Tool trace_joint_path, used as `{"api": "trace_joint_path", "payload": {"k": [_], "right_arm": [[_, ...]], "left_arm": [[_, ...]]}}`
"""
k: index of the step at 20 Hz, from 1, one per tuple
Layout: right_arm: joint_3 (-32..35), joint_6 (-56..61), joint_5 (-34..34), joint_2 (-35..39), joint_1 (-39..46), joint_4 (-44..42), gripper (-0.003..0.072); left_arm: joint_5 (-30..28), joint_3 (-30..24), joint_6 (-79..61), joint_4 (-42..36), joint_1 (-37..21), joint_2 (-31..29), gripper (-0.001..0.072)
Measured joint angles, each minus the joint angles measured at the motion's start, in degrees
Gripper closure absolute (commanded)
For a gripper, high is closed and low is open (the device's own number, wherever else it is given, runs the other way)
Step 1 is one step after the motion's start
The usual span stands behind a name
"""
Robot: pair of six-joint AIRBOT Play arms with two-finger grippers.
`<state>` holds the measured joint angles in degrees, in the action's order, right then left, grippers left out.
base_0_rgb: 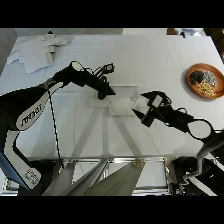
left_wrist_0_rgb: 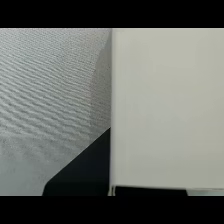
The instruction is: Fold the box and place the chain.
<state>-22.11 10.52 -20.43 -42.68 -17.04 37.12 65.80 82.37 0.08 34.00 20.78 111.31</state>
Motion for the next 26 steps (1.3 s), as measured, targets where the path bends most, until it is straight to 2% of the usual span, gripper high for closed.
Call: {"api": "trace_joint_path", "payload": {"k": [4, 10, 17, 26], "right_arm": [[0.2, -3.32, -5.38, -5.33, 1.66, 2.73, -0.0005], [0.22, -16.15, -12.76, -12.61, 11.39, 2.01, -0.0005], [0.22, -27.61, -7.91, -18.56, 14.62, -0.83, -0.0005], [0.22, -43.45, -4.46, -22.16, 14.91, -18.14, -0.0005]], "left_arm": [[-0.02, 0.0, -0.02, -0.02, 0.0, 0.0, 0.0701], [0.0, 0.0, 0.0, -0.02, 0.0, 0.0, 0.0701], [-0.02, 0.0, -0.02, -0.04, 0.0, 0.0, 0.0701], [0.0, 0.0, 0.0, -0.07, 0.0, 0.0, 0.0701]]}}
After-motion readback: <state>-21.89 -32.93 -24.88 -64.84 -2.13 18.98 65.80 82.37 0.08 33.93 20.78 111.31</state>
